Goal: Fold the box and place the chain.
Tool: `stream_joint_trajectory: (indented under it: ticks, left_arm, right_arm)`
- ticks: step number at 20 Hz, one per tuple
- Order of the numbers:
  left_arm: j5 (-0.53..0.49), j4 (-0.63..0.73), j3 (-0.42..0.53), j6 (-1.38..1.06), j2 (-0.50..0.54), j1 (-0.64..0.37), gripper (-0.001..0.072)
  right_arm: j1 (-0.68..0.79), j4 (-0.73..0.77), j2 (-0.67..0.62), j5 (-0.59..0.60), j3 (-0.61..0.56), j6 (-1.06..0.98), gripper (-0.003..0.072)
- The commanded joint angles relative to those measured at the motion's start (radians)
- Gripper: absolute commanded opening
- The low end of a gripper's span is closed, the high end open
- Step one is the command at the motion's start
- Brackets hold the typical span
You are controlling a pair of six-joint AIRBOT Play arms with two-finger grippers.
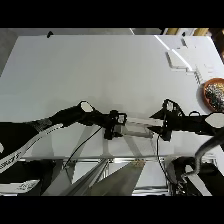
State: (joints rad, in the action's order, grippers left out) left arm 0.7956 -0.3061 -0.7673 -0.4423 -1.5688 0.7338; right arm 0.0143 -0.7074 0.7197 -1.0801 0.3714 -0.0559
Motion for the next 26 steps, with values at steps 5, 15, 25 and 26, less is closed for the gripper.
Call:
stream_joint_trajectory:
  ticks: [5, 15, 25, 26]
  left_arm:
    - [0.002, -0.001, -0.001, -0.002, 0.000, -0.001, 0.0133]
    - [-0.020, 0.013, -0.002, 0.019, 0.006, -0.003, 0.0130]
    - [-0.129, -0.177, -0.002, 0.431, 0.083, 0.035, 0.0132]
    - [-0.133, -0.187, -0.002, 0.431, 0.074, 0.044, 0.0131]
  right_arm:
    - [0.000, -0.122, -0.087, -0.113, 0.071, -0.115, 0.0501]
    - [0.000, -0.137, -0.159, -0.256, 0.071, -0.244, 0.0403]
    - [-0.077, -0.081, -0.104, -0.216, 0.071, -0.257, 0.0304]
    - [-0.077, -0.082, -0.104, -0.209, 0.070, -0.249, 0.0289]
